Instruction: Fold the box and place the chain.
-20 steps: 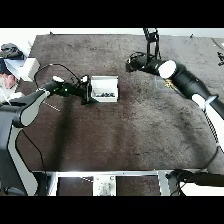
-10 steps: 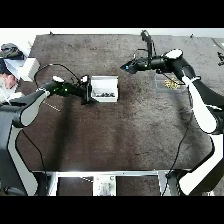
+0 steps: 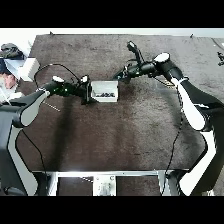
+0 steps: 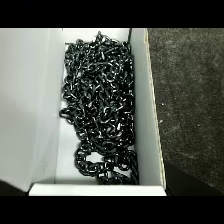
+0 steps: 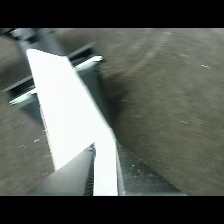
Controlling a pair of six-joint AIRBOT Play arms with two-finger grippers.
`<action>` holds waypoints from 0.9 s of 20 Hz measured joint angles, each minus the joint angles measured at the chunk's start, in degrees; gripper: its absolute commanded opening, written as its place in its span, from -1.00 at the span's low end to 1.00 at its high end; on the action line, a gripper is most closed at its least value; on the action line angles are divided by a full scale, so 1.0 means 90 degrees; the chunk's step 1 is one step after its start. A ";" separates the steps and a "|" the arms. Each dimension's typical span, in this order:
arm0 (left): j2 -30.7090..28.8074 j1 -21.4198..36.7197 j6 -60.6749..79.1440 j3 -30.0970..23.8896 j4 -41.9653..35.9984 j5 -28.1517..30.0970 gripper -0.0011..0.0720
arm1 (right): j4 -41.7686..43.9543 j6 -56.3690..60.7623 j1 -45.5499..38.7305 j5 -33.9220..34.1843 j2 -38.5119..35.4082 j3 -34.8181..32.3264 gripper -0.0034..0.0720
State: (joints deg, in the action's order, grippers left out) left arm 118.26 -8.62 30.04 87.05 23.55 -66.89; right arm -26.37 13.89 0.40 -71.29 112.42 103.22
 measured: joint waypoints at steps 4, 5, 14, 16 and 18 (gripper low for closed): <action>0.0000 0.0000 0.0000 0.0000 -0.0002 0.0000 0.14 | -0.0347 -0.0313 0.0265 -0.0267 -0.0024 0.0007 -0.10; 0.0000 0.0000 0.0000 0.0000 0.0000 0.0000 0.14 | -0.0476 -0.0413 0.0345 -0.0304 -0.0032 0.0007 -0.10; 0.0000 0.0000 -0.0002 0.0000 -0.0002 0.0000 0.14 | -0.0984 -0.1010 0.0607 -0.0197 -0.0024 0.0002 0.12; 0.0000 0.0000 -0.0002 0.0000 -0.0002 0.0000 0.14 | -0.1015 -0.1052 0.0629 -0.0175 -0.0005 0.0000 0.12; 0.0000 0.0000 -0.0002 0.0000 -0.0002 0.0000 0.14 | -0.1030 -0.1076 0.0658 -0.0165 0.0024 -0.0002 0.12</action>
State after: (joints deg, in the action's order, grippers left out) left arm 118.26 -8.62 30.02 87.05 23.53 -66.89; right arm -35.64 4.21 6.33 -72.77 112.64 103.20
